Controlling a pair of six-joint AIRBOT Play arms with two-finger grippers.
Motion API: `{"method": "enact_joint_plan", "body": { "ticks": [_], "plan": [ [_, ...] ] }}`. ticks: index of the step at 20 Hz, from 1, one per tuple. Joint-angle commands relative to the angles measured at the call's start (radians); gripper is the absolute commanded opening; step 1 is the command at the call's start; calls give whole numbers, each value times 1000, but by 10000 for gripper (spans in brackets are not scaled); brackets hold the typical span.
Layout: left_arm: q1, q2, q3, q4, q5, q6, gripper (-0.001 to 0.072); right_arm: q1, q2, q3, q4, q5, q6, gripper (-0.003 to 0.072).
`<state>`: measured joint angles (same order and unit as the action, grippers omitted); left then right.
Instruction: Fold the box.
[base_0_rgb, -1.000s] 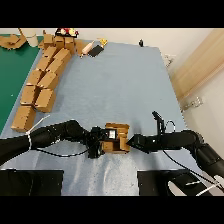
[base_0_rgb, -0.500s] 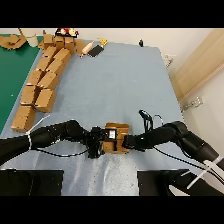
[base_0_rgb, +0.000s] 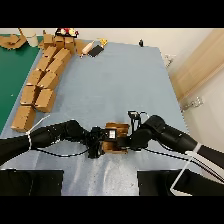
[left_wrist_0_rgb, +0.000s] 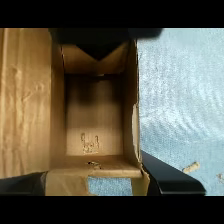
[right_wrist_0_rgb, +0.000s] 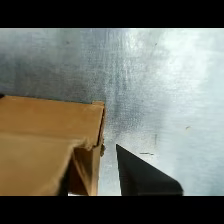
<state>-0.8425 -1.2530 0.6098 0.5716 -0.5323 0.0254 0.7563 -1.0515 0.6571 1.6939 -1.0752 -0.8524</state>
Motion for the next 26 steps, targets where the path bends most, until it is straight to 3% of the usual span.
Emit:
{"method": "enact_joint_plan", "body": {
  "ticks": [1, 2, 4, 7, 8, 10, 13, 14, 15, 16, 26],
  "plan": [
    [0, 0, 0, 1, 0, 0, 509, 46, -74, 32, -26, -2, 72, 401],
    [0, 0, 0, 0, 0, 0, 510, 52, -91, 42, -25, -2, 80, 400],
    [1, 0, 0, 1, 0, 0, 510, 59, -121, 60, -31, -3, 87, 327],
    [1, 0, 0, 0, 0, 0, 510, 63, -132, 69, -56, -31, 113, 188],
    [0, 0, 0, 1, 0, 0, 510, 63, -132, 69, -63, -47, 114, 97],
    [0, 0, 0, 0, 0, 0, 509, 67, -132, 69, -71, -68, 114, 3],
    [0, 0, 0, 0, 0, 0, 510, 69, -132, 69, -79, -64, 111, 3],
    [1, 0, 0, 1, 0, 0, 510, 69, -131, 69, -77, -62, 111, 54],
    [0, 0, 0, 1, 0, 0, 509, 69, -130, 74, -77, -65, 111, 248],
    [1, 0, 0, 1, 0, 0, 509, 69, -127, 83, -74, -74, 111, 370],
    [0, 0, 0, 1, 0, 0, 509, 65, -5, 165, -145, -192, 125, 380]
  ]
}}
